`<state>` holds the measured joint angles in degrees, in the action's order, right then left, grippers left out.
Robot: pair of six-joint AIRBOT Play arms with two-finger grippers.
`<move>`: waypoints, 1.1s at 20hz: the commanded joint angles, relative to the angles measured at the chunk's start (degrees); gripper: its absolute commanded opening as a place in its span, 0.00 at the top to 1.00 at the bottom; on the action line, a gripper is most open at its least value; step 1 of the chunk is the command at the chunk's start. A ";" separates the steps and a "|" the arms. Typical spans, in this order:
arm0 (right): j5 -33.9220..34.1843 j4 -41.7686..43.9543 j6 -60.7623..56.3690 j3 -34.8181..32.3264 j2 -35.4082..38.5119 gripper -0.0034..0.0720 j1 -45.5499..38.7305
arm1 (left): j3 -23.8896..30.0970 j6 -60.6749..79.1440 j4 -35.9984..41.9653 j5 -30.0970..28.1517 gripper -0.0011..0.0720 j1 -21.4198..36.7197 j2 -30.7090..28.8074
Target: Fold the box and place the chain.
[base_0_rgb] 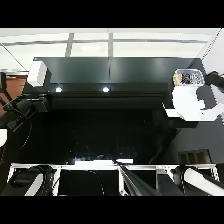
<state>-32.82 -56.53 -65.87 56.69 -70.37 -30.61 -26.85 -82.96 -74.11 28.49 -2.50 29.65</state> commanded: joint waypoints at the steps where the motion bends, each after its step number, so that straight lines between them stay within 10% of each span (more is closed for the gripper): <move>1: -25.86 -25.70 -16.68 17.25 -15.50 0.00 -11.43 | 0.00 0.07 4.48 5.11 0.02 -0.50 2.69; 5: -41.07 -25.14 -11.61 28.33 -27.15 0.00 -18.43 | 0.00 0.02 5.42 9.25 0.02 -3.85 6.95; 13: -44.76 -11.02 7.91 30.58 -34.10 0.01 -17.81 | -0.02 0.02 8.96 7.52 0.02 -7.85 12.50; 14: -44.76 -10.88 7.98 30.58 -34.10 0.23 -17.70 | -0.04 0.04 9.01 7.52 0.02 -7.85 12.50; 16: -46.27 -9.90 7.96 31.52 -34.05 0.32 -17.73 | -0.04 0.04 8.98 7.50 0.02 -7.85 12.50; 18: -48.33 -8.39 8.81 31.93 -33.48 0.88 -17.73 | -0.04 0.04 9.01 7.54 0.02 -7.85 12.50; 22: -51.60 -2.21 10.25 30.67 -30.51 0.94 -17.73 | -0.04 0.07 9.88 7.67 0.02 -7.85 12.50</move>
